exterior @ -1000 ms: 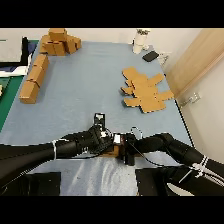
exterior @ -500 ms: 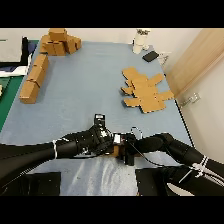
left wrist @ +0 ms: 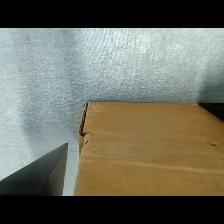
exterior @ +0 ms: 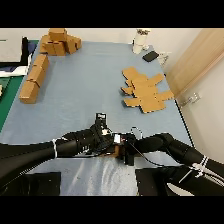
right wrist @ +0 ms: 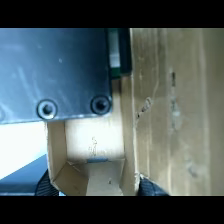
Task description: Fold the box.
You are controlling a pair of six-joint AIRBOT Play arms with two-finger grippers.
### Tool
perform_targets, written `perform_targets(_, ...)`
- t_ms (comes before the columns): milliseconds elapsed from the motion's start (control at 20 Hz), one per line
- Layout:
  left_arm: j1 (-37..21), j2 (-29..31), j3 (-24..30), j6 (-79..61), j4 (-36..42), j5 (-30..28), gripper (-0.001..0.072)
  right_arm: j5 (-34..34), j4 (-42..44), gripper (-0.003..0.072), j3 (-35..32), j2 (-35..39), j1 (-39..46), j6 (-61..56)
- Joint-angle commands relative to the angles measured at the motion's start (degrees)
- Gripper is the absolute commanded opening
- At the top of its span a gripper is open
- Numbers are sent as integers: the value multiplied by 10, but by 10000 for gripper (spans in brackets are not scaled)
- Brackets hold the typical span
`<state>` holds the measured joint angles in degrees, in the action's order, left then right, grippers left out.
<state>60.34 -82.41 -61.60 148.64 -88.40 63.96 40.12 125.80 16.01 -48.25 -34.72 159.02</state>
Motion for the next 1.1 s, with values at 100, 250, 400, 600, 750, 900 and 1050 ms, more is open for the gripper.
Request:
perform_targets(100,-4,5,-4,-24,-1,5,513,0,0,493,0,0,0,0)
perform_targets(250,-4,15,-10,-28,-6,4,513,0,0,493,0,0,0,0)
perform_targets(400,-4,18,-10,-36,-6,18,513,0,0,493,0,0,0,0)
perform_targets(600,-4,18,-13,-36,-1,23,513,0,0,493,0,0,0,0)
perform_targets(750,-5,18,-21,-40,0,23,514,0,0,493,0,0,0,0)
perform_targets(900,-15,27,-26,-53,10,21,513,0,0,493,0,0,0,0)
perform_targets(1050,-27,41,-26,-61,10,22,513,0,0,493,0,0,0,0)
